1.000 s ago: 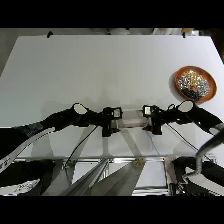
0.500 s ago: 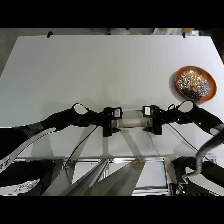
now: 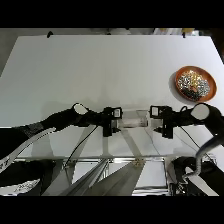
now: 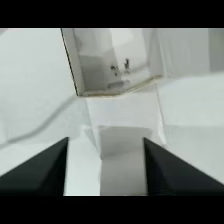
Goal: Fold the box and place the chain.
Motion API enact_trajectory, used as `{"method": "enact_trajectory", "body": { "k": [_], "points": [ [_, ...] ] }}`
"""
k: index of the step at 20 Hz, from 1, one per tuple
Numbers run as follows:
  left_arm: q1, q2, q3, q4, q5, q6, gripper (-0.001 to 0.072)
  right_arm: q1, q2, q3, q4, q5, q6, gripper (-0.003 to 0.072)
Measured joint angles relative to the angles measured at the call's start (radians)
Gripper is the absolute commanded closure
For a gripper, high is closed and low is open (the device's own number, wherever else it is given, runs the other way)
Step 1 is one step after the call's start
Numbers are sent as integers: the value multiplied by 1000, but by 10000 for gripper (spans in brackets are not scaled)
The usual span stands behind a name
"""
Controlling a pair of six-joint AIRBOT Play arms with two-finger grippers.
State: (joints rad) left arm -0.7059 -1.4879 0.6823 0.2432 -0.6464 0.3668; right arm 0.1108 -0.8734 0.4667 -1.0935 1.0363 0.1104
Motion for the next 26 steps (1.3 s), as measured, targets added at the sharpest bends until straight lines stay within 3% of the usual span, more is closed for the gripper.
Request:
{"method": "enact_trajectory", "body": {
  "k": [1,2,4,8,13,17,20,26],
  "points": [
    [0,0,0,0,0,0,337,-14,31,0,1,10,19,567],
    [0,0,0,0,0,0,337,-29,61,0,11,25,34,640],
    [0,0,0,0,-1,0,337,-46,99,0,83,34,48,648],
    [0,0,0,0,-1,0,337,-57,113,0,364,43,-11,668],
    [0,0,0,0,-1,0,337,-3,13,0,628,-140,-107,668],
    [0,0,0,0,-1,-2,337,43,-143,0,661,-317,-66,668],
    [0,0,0,0,-2,-2,337,56,-201,0,630,-367,-1,668],
    [0,0,0,0,-2,-1,337,52,-94,32,486,-306,75,671]
  ]
}}
